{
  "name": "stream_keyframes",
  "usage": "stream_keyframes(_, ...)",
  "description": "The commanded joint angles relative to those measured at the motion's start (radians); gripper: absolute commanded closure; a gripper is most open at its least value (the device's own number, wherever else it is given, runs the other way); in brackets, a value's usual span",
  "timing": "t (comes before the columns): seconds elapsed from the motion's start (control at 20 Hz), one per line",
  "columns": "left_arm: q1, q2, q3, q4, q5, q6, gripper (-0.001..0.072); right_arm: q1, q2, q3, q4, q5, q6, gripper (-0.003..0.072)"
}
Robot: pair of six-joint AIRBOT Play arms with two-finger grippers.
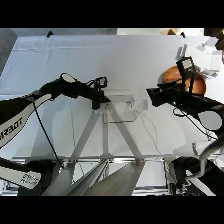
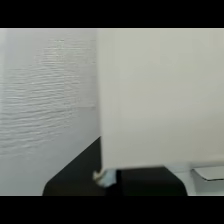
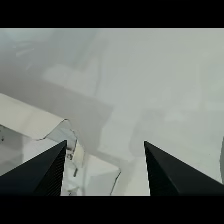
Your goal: Fold the box and place the chain.
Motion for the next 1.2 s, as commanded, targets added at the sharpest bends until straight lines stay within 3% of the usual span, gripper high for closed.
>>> stream_keyframes(0.0, 0.003, 0.030, 0.000, 0.067, -0.048, 0.009, 0.0706, 0.001, 0.001, 0.001, 0.000, 0.000, 0.000, 0.0150)
stream_keyframes(1.0, -0.002, -0.033, 0.000, 0.097, 0.019, 0.050, 0.0697, 0.001, 0.001, 0.001, 0.009, -0.040, 0.000, 0.0169)
stream_keyframes(1.15, -0.002, -0.033, 0.000, 0.097, 0.019, 0.049, 0.0697, 0.001, 0.001, 0.010, 0.085, -0.008, -0.148, 0.0167)
